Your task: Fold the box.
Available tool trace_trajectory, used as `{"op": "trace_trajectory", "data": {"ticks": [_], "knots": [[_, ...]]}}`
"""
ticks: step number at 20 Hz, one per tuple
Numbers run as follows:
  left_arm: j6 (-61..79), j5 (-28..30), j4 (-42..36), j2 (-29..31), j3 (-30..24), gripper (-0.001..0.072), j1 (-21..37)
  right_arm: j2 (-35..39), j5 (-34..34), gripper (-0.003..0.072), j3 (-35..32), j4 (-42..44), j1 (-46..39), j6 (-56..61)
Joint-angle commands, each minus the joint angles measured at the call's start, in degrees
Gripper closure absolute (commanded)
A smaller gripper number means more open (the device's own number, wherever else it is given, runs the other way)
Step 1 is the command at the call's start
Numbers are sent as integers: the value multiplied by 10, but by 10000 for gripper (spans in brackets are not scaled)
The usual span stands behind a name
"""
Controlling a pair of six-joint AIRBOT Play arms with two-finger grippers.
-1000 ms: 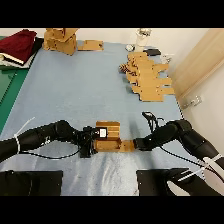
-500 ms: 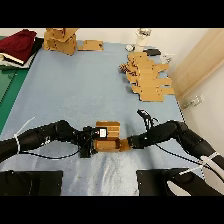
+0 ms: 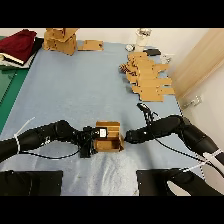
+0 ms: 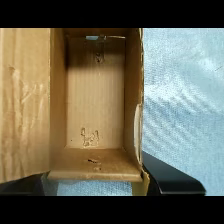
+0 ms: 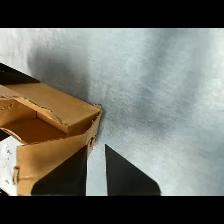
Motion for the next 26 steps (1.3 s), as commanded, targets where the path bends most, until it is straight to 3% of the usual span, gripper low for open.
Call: {"op": "trace_trajectory", "data": {"ticks": [1,2,3,13,17,23,26], "knots": [[0,0,0,0,0,258,0,-1,-5,493,10,5,3,0],[0,0,0,0,0,258,0,-1,-5,337,9,5,11,0],[0,0,0,0,0,258,0,-2,-5,291,9,6,21,0],[0,0,0,0,0,258,0,-42,50,291,11,-35,110,66],[0,0,0,0,0,257,0,-59,58,297,42,-141,171,199],[0,0,0,0,0,257,0,-154,-21,298,144,-296,300,468],[0,0,0,0,0,257,0,-215,-72,298,195,-329,331,553]]}}
